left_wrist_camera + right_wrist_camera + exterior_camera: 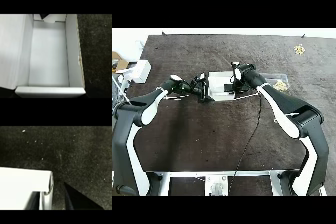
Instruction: Fold the box and place the chain.
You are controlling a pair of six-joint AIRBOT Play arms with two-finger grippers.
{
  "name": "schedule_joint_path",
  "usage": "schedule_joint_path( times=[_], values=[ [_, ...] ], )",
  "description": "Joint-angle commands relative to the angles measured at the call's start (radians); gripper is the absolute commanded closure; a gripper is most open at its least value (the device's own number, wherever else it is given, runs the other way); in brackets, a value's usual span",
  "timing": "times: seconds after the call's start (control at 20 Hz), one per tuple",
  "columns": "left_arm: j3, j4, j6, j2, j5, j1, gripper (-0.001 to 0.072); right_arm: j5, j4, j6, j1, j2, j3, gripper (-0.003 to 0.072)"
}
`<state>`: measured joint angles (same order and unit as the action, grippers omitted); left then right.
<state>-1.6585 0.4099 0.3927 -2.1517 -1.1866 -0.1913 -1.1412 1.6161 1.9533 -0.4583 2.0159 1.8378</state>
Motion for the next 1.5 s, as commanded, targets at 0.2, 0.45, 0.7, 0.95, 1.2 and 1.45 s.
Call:
schedule_joint_path(
  times=[0.2, 0.45, 0.7, 0.95, 1.2, 1.45],
  values=[
    [0.000, 0.000, 0.000, 0.000, -0.001, 0.001, 0.0369, -0.003, 0.040, 0.081, -0.020, 0.023, 0.002, 0.0492],
    [0.000, 0.000, 0.000, 0.000, -0.001, 0.001, 0.0368, -0.028, 0.042, 0.090, -0.021, 0.023, 0.003, 0.0511],
    [0.000, 0.000, 0.000, 0.000, -0.001, 0.001, 0.0369, -0.027, 0.050, 0.110, -0.021, 0.023, 0.003, 0.0684],
    [0.000, 0.000, 0.000, 0.000, -0.001, 0.001, 0.0369, -0.026, 0.052, 0.102, -0.020, 0.019, 0.003, 0.0281],
    [0.000, 0.000, 0.000, 0.000, -0.001, 0.001, 0.0368, -0.050, 0.043, 0.018, -0.018, -0.046, 0.003, 0.0212],
    [0.000, 0.000, 0.000, 0.000, -0.001, 0.002, 0.0368, -0.084, -0.065, -0.219, 0.029, -0.170, 0.015, 0.0211]
  ],
)
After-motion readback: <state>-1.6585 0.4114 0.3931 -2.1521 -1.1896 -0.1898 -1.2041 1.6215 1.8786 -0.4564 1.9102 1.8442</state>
